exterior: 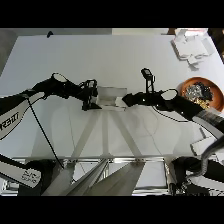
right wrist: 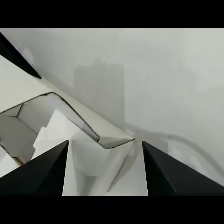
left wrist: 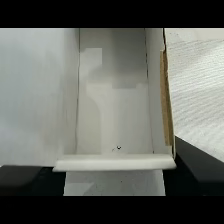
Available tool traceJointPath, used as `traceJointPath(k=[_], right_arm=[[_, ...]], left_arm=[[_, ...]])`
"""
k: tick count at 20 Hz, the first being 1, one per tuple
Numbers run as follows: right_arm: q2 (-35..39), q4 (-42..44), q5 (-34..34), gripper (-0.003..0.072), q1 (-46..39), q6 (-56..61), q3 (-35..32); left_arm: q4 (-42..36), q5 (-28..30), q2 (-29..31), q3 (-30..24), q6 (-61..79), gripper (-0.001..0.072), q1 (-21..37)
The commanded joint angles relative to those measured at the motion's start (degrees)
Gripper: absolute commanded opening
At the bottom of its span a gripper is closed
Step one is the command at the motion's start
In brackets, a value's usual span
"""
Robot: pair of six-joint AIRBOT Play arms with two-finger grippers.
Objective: Fold the box and place the chain.
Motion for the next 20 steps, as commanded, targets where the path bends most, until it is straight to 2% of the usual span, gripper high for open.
traceJointPath(k=[1, 4, 7, 11, 16, 20], right_arm=[[0.20, -8.48, 1.11, 0.0520, 1.57, 9.33, 0.66], [0.20, -18.86, 0.37, 0.0520, 4.74, 16.31, 0.66], [0.20, -29.77, -1.73, 0.0519, 6.29, 28.17, 1.29], [0.20, -43.63, 2.27, 0.0518, 7.28, 42.32, 5.22], [-0.17, -54.05, 11.13, 0.0519, 9.22, 54.34, 10.97], [-2.32, -55.87, 14.40, 0.0518, 12.22, 60.59, 14.29]], left_arm=[[0.00, 0.00, 0.04, 0.02, 0.00, 0.0318, 0.02], [0.00, 0.00, 0.04, 0.02, 0.02, 0.0318, 0.02], [0.00, 0.00, 0.04, 0.02, 0.02, 0.0318, 0.02], [0.00, 0.00, 0.04, 0.02, 0.02, 0.0318, 0.02], [0.00, 0.00, 0.04, 0.02, 0.02, 0.0318, 0.02], [0.00, 0.02, 0.04, 0.02, 0.02, 0.0318, 0.02]])
